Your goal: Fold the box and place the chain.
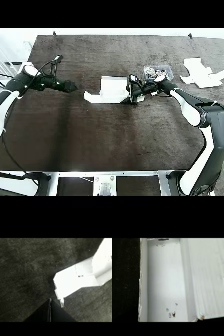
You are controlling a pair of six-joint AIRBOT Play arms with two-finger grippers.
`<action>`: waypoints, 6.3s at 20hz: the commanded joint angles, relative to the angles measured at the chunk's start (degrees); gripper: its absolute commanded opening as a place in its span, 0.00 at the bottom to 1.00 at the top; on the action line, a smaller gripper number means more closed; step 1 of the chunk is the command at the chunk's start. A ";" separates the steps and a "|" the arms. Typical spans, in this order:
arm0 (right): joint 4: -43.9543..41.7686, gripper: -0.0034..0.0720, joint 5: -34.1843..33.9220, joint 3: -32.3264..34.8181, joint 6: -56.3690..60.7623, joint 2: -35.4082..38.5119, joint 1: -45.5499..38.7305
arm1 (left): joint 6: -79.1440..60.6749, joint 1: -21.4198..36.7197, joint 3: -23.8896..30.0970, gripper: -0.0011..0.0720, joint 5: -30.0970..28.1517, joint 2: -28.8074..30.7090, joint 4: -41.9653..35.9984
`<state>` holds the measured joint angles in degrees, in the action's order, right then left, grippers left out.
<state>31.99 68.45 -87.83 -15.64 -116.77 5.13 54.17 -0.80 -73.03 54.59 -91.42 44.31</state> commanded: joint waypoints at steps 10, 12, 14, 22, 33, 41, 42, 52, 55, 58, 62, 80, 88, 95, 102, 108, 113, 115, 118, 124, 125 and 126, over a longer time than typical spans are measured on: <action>0.00 0.71 0.00 0.02 0.00 -0.02 0.04 | 7.56 0.50 1.09 0.04 -0.79 -7.50 -5.70; -0.02 0.71 0.00 0.02 0.00 -0.02 0.04 | 8.31 0.31 1.14 0.04 0.42 -8.35 -5.86; -0.02 0.71 0.00 0.02 0.00 -0.02 0.04 | 8.33 -0.26 1.14 0.04 -0.02 -8.68 -5.88; -0.02 0.71 0.00 0.02 0.00 -0.02 0.04 | 6.23 -7.43 1.07 0.04 -2.19 -11.58 -13.25; -0.02 0.71 0.00 0.02 0.02 -0.02 0.04 | 1.70 -8.33 -2.10 0.27 0.70 -10.88 -14.99; -0.02 0.71 0.00 0.02 0.00 -0.02 0.04 | 0.81 -8.33 -2.08 0.52 1.49 -10.84 -19.43; 0.00 0.71 0.00 0.02 0.02 -0.02 0.04 | 0.83 -8.33 -2.10 0.52 1.60 -10.84 -19.54; -0.02 0.71 0.00 0.02 0.00 -0.02 0.04 | 0.92 -9.94 -2.95 0.52 1.14 -10.80 -20.50; -0.02 0.71 0.00 0.02 0.00 -0.02 0.04 | 3.52 -11.23 -3.96 0.52 -0.72 -10.80 -18.64; 0.00 0.71 0.00 0.02 0.00 -0.02 0.04 | 6.91 -11.30 -4.90 0.51 -0.48 -10.80 -17.31; -0.02 0.71 0.00 0.02 0.02 -0.02 0.04 | 7.85 -12.02 -4.94 0.51 -1.05 -10.80 -16.96; -0.02 0.71 0.00 0.02 0.00 -0.02 0.04 | 33.00 -18.45 -12.09 0.49 -3.15 -10.84 4.79; -0.02 0.71 0.00 0.02 0.02 -0.02 0.04 | 38.97 -19.43 -14.08 0.49 -1.99 -11.54 10.64; 0.00 0.71 0.00 0.02 0.00 -0.02 0.04 | 43.34 -21.18 -20.61 0.49 3.19 -14.80 15.39; -0.02 0.71 0.00 0.02 0.00 -0.02 0.04 | 46.14 -22.08 -20.76 0.49 2.08 -14.91 20.04; 0.00 0.71 0.00 0.02 0.00 -0.02 0.04 | 49.00 -22.86 -29.77 0.49 10.86 -19.69 23.41; -0.02 0.71 0.00 0.02 0.00 -0.02 0.04 | 51.39 -23.85 -36.54 0.49 15.63 -23.12 26.93; -0.02 0.71 0.00 0.02 0.00 -0.02 0.04 | 52.63 -24.17 -39.34 0.49 18.53 -25.00 28.02; -0.02 0.71 0.00 0.02 0.00 -0.02 0.04 | 55.04 -24.17 -44.11 0.49 22.69 -27.98 30.69; -0.02 0.71 0.00 0.02 0.00 -0.02 0.04 | 56.52 -24.59 -44.76 0.43 23.82 -28.96 32.83; 0.00 0.71 0.00 0.02 0.00 -0.02 0.04 | 56.76 -24.59 -44.76 0.43 23.85 -29.07 32.89; -0.02 0.71 0.00 0.02 0.00 -0.02 0.04 | 56.78 -24.63 -44.76 0.43 23.82 -29.16 32.87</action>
<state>31.99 68.45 -87.83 -15.64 -116.77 5.10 110.13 -25.34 -117.43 77.62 -120.18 76.12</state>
